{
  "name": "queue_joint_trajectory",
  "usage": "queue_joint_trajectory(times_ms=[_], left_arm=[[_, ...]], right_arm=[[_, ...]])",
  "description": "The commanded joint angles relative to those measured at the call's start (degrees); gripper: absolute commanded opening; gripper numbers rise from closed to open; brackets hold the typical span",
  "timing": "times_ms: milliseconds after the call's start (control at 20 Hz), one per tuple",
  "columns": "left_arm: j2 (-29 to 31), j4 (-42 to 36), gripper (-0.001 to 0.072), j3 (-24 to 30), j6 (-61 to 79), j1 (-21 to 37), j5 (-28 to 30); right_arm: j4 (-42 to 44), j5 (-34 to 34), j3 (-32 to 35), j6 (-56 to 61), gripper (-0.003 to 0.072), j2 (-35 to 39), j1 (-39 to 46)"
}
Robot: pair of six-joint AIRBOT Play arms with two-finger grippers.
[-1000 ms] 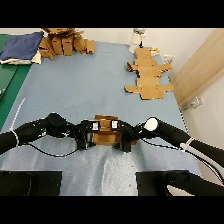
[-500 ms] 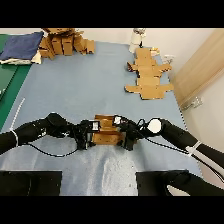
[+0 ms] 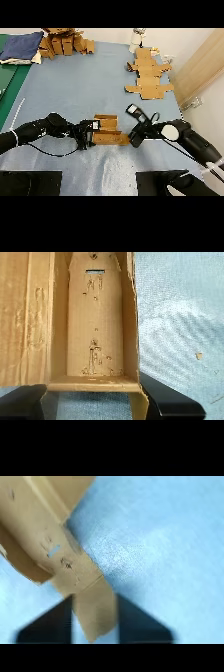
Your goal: Fold the box.
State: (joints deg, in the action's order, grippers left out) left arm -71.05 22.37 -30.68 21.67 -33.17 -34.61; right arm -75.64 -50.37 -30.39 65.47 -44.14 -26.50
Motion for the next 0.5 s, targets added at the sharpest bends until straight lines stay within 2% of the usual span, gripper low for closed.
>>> queue_joint_trajectory(times_ms=[0, 150, 200, 300, 450], left_arm=[[0.04, 0.0, 0.0415, 0.02, -0.31, 0.02, 0.0], [0.04, 0.0, 0.0415, 0.02, -0.31, 0.02, 0.0], [0.04, 0.0, 0.0415, 0.02, -0.31, 0.02, 0.0], [0.04, 0.0, 0.0415, 0.02, -0.31, 0.02, 0.0], [0.04, 0.0, 0.0415, 0.02, -0.31, -0.02, 0.0]], right_arm=[[3.45, 1.18, -0.7, 29.94, 0.0006, 5.51, -0.02], [17.84, 6.91, -1.03, 24.85, 0.0002, 3.21, 0.13], [25.35, 8.96, -1.55, 20.48, 0.0001, 0.5, 0.57], [39.95, 8.72, -3.72, 10.03, 0.0001, -7.17, 3.06], [48.61, 6.67, -8.22, -2.43, 0.0001, -18.78, 6.71]])
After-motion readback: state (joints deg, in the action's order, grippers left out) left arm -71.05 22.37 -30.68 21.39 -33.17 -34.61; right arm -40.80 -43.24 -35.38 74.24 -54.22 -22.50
